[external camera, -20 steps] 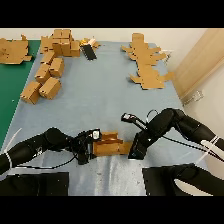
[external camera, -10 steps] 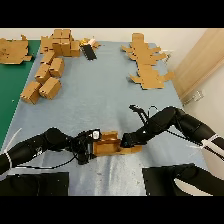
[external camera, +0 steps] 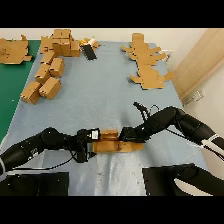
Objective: Fold the box.
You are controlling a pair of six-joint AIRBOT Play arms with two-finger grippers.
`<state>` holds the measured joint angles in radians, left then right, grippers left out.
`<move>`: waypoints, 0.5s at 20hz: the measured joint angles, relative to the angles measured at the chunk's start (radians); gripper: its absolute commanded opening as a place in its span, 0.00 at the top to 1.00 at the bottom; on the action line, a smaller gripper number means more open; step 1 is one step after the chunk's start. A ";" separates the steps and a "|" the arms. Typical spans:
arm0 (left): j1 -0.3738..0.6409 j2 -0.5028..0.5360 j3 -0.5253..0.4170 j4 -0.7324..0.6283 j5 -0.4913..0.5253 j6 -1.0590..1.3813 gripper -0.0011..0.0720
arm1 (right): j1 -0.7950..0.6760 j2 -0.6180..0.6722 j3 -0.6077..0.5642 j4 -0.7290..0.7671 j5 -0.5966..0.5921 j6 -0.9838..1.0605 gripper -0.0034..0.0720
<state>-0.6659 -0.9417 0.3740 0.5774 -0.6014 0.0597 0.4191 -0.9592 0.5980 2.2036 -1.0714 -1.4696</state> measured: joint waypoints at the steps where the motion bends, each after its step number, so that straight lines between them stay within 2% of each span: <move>1: 0.000 0.018 0.000 0.026 0.001 -0.007 0.40 | 0.000 0.000 0.000 0.000 0.002 0.005 0.00; 10: 0.000 0.065 0.000 0.188 0.061 -0.177 0.40 | 0.000 0.005 0.013 0.019 0.006 0.048 0.00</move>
<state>-0.6659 -0.8764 0.3740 0.7654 -0.5400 -0.1177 0.4191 -0.9543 0.6106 2.2227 -1.0657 -1.4220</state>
